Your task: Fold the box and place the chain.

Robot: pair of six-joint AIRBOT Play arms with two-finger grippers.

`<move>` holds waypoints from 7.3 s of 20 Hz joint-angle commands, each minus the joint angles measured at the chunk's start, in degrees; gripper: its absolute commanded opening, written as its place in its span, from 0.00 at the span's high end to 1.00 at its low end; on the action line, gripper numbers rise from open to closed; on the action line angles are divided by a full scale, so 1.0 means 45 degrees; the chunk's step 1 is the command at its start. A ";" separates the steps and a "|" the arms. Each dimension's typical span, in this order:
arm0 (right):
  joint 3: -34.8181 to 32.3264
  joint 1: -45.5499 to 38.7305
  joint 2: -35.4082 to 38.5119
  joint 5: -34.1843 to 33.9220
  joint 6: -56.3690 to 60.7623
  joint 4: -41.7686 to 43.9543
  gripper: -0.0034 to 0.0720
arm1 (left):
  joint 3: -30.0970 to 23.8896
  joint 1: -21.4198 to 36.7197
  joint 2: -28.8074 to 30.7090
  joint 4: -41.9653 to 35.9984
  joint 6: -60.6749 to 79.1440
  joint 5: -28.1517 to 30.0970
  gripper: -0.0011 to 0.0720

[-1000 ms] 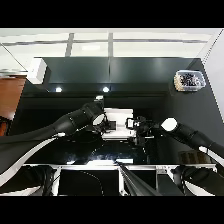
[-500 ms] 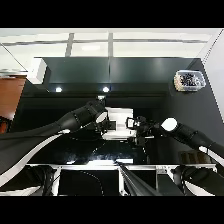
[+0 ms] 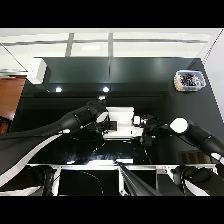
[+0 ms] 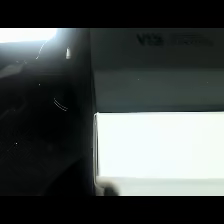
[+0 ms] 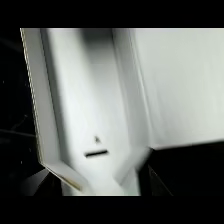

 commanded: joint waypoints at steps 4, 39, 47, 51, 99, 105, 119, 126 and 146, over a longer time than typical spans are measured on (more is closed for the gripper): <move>-0.0010 -0.0491 0.0695 0.1107 -0.0078 -0.1132 0.02 | 0.0010 0.0010 -0.0005 0.0131 -0.0019 0.0024 0.95; 0.0078 0.0466 -0.0437 -0.0597 0.1744 0.2370 0.90 | 0.0010 0.0010 -0.0005 0.0180 -0.0019 0.0058 0.95; 0.0277 -0.5061 0.2307 0.3876 1.0754 -0.2166 0.90 | 0.0010 0.0010 -0.0005 0.0185 -0.0019 0.0068 0.95; -0.0068 -0.8801 0.2263 0.3570 1.4270 -0.2064 0.90 | 0.0010 0.0010 -0.0005 0.0180 -0.0019 0.0063 0.95; 0.4371 0.3327 -0.2531 0.2152 2.3698 -0.5814 0.47 | 0.0010 0.0010 -0.0005 0.0175 -0.0019 0.0019 0.95; 0.4828 0.4129 -0.3351 0.2618 2.4961 -0.6630 0.48 | 0.0010 0.0010 -0.0005 0.0175 -0.0019 0.0029 0.95; 0.4843 0.4367 -0.4221 0.3487 2.7185 -0.7966 0.55 | 0.0010 0.0010 -0.0005 0.0175 -0.0019 0.0029 0.95; 0.5382 0.4337 -0.4318 0.3861 2.7953 -0.8218 0.55 | 0.0010 0.0010 -0.0005 0.0175 -0.0019 0.0029 0.95; 0.5527 0.4362 -0.4459 0.3842 2.8341 -0.8228 0.41 | 0.0010 0.0010 -0.0005 0.0170 -0.0019 0.0029 0.95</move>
